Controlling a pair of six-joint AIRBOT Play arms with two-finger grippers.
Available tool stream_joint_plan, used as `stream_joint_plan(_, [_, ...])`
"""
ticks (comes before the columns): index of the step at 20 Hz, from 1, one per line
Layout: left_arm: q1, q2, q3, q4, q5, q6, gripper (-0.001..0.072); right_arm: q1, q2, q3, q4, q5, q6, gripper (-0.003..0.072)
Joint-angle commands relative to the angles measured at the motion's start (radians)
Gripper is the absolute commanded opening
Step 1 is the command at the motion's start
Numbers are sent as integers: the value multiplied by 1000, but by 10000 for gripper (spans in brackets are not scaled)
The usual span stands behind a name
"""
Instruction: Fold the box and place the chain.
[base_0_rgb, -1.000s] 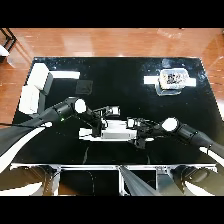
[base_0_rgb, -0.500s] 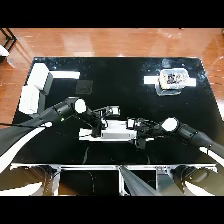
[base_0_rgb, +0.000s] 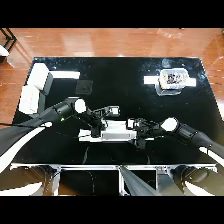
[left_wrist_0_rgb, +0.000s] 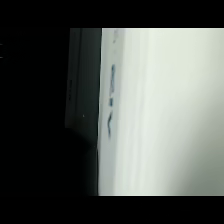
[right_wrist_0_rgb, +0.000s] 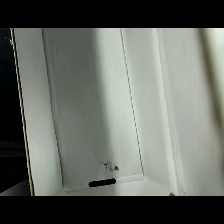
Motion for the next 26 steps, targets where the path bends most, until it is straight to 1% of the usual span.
stream_joint_plan(1, [0, -1, 0, 1, 0, 0, 24, 1, 0, 0, 0, -5, 0, 512])
stream_joint_plan(2, [0, -1, 0, 1, 0, 0, 24, 1, 0, 0, 0, -5, 0, 473])
stream_joint_plan(21, [0, -1, 0, 8, -3, 0, 27, 1, 0, 0, -15, -8, 1, 469])
stream_joint_plan(22, [0, 0, 0, 8, -3, 0, 34, 1, 0, 0, -15, -8, 1, 469])
stream_joint_plan(23, [0, 0, 0, 8, -3, 0, 111, 1, 0, 0, -15, -8, 1, 469])
stream_joint_plan(24, [0, 0, 0, 8, -3, 0, 171, 1, 0, 0, -15, -8, 1, 469])
stream_joint_plan(26, [0, 0, 0, 9, -3, 0, 183, 1, 0, 0, -15, -8, 1, 469])
